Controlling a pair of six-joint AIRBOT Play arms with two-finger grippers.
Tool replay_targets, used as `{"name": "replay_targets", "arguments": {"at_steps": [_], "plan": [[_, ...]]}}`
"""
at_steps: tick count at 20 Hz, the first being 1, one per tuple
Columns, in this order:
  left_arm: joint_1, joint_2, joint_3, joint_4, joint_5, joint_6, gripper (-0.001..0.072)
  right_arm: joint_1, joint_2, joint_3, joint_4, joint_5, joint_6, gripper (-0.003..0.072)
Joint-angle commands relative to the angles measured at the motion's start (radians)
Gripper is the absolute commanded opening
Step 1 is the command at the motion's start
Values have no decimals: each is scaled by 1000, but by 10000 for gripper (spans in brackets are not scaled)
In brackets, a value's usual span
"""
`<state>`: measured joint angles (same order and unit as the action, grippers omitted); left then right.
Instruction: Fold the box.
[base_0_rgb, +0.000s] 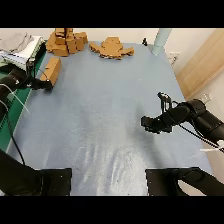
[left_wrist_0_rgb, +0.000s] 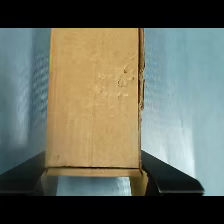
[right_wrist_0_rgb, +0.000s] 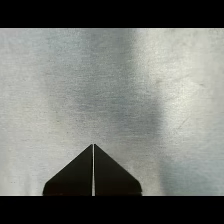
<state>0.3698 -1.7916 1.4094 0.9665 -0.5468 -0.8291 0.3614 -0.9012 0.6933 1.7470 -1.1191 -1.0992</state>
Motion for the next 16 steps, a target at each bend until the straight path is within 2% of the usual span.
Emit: {"name": "replay_targets", "arguments": {"at_steps": [1, 4, 6, 16], "plan": [[-15, -123, 168, 7, -13, -62, 424, 0, 0, 1, 0, 0, 0, 4], [-15, -199, 256, 7, -14, -82, 424, 0, 0, 1, 0, 0, 0, 4], [-15, -222, 283, 8, -9, -83, 424, 0, 0, 1, 0, 0, 0, 4], [-12, -224, 285, 7, -21, -77, 424, 0, 0, 1, 0, 0, 0, 4]]}}
